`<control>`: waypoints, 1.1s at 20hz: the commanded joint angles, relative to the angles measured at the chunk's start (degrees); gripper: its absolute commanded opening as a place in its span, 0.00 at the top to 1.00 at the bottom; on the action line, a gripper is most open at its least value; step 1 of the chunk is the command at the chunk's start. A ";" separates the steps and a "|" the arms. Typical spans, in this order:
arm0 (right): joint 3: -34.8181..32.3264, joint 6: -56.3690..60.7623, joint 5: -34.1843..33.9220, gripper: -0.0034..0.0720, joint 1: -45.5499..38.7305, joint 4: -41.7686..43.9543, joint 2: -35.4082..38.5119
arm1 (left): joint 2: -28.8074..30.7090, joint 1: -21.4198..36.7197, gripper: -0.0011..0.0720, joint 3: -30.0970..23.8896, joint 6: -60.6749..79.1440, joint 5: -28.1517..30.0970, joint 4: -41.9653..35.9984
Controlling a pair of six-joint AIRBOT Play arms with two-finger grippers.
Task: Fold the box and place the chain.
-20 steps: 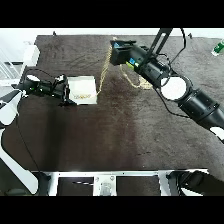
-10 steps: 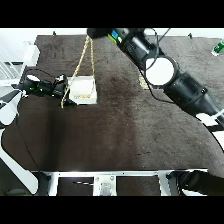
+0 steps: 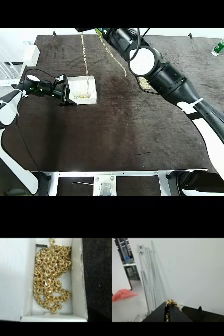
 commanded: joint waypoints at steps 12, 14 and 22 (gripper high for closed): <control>1.99 -0.55 -9.38 0.94 0.57 -0.33 -2.51 | 0.00 0.04 0.26 0.04 -0.02 0.00 0.00; 1.99 -0.52 -9.38 0.94 0.55 -0.33 -3.48 | 0.02 0.04 0.26 0.04 -0.02 -0.02 0.00; 1.99 -0.50 -9.33 0.94 0.55 -0.31 -5.81 | 0.02 0.04 0.26 0.04 -0.02 0.02 0.00</control>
